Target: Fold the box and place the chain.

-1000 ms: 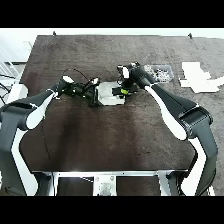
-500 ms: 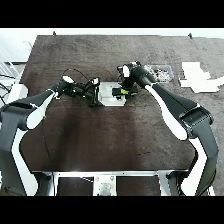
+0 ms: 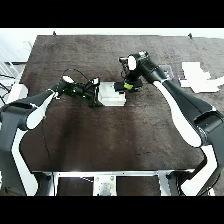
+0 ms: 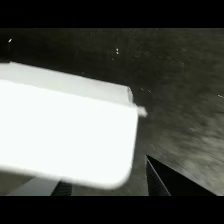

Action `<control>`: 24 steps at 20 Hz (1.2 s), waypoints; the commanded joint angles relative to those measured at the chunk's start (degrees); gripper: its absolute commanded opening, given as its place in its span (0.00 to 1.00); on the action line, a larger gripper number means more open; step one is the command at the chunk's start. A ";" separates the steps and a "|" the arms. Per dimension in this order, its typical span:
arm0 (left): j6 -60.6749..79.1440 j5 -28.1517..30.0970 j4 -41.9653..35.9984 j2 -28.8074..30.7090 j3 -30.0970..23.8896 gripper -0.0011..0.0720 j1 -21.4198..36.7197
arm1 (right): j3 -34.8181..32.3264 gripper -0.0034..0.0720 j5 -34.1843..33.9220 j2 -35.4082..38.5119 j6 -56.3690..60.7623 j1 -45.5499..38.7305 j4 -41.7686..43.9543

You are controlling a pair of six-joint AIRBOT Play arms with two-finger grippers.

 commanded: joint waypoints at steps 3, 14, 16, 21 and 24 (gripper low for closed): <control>-0.02 0.00 0.04 0.00 0.02 0.91 0.02 | 0.04 0.73 0.31 7.58 -5.31 -1.57 -10.64; -0.02 -0.09 0.02 0.00 0.02 0.91 0.02 | -0.11 0.67 -20.87 1.07 -22.34 -26.23 2.43; -0.04 -0.11 0.02 0.00 0.02 0.91 0.02 | -0.02 0.60 -23.37 -1.40 -25.90 -27.89 6.60; -0.04 -0.13 0.02 0.00 0.02 0.91 0.02 | 0.15 0.59 -26.47 -5.95 -27.91 -28.41 9.94; -0.04 -0.15 0.02 0.00 0.02 0.91 0.02 | 0.17 0.57 -27.41 -7.67 -29.44 -28.41 14.10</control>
